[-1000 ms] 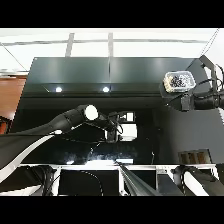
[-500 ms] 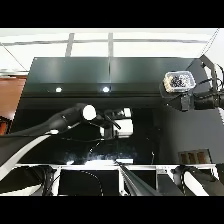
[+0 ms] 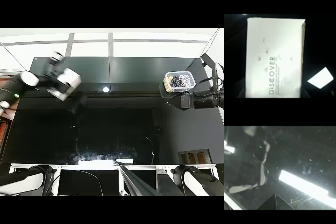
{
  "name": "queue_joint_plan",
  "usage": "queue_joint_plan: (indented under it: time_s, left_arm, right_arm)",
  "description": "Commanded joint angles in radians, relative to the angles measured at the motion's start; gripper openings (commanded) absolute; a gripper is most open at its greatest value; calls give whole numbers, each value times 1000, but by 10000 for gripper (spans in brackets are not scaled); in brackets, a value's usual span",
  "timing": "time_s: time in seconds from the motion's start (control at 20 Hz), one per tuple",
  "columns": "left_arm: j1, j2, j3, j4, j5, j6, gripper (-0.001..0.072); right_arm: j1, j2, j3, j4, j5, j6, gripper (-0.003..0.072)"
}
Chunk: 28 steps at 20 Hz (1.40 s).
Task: Fold the box and place the chain.
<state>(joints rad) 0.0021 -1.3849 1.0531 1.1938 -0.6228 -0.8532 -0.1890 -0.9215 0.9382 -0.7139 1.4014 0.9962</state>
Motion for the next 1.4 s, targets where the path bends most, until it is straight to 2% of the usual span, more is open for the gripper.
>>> queue_joint_plan:
  time_s: [0.0, 0.15, 0.25, 0.4, 0.55, 0.6, 0.65, 0.7, 0.85, 0.9, 0.95, 1.0, 1.05, 1.15, 1.25, 1.35]
  left_arm:
    - [245, -151, 192, 21, -5, -210, 291]
    - [285, -334, 414, 23, -128, -209, 291]
    - [289, -423, 520, 41, -140, -202, 290]
    - [289, -537, 627, 58, -156, -203, 291]
    - [283, -597, 660, 62, -163, -194, 293]
    - [284, -600, 660, 74, -163, -194, 322]
    - [283, -599, 662, 86, -167, -195, 560]
    - [282, -597, 687, 91, -214, -203, 713]
    - [280, -597, 890, 100, -521, -203, 713]
    - [282, -591, 955, 80, -597, -229, 710]
    - [294, -573, 987, 32, -608, -313, 710]
    - [304, -550, 1004, 18, -640, -381, 699]
    - [312, -523, 1006, 27, -683, -455, 601]
    - [323, -465, 1003, 27, -863, -505, 16]
    - [315, -400, 977, 28, -1015, -523, 22]
    - [282, -300, 910, 29, -1070, -527, 22]
  right_arm:
    - [12, 0, -1, 6, -40, 17, 11]
    - [44, 0, -1, 6, -109, 18, 12]
    - [65, 0, -1, 6, -156, 18, 11]
    - [92, 0, -1, 6, -208, 18, 11]
    - [111, 0, -1, 5, -213, 18, 12]
    - [113, 0, -1, 5, -214, 19, 11]
    - [114, 0, -1, 5, -213, 19, 12]
    - [116, 0, -1, 5, -214, 22, 11]
    - [116, 0, 0, 6, -236, 22, 12]
    - [116, 0, -1, 6, -238, 21, 11]
    - [116, 0, 0, 4, -238, 21, 11]
    - [116, 0, 0, 5, -234, 21, 11]
    - [115, 0, 1, 5, -219, 21, 11]
    - [113, 1, 15, 0, -148, 22, 11]
    - [113, 9, 25, -12, -79, 37, 11]
    - [115, 39, 25, -127, -73, 123, 10]
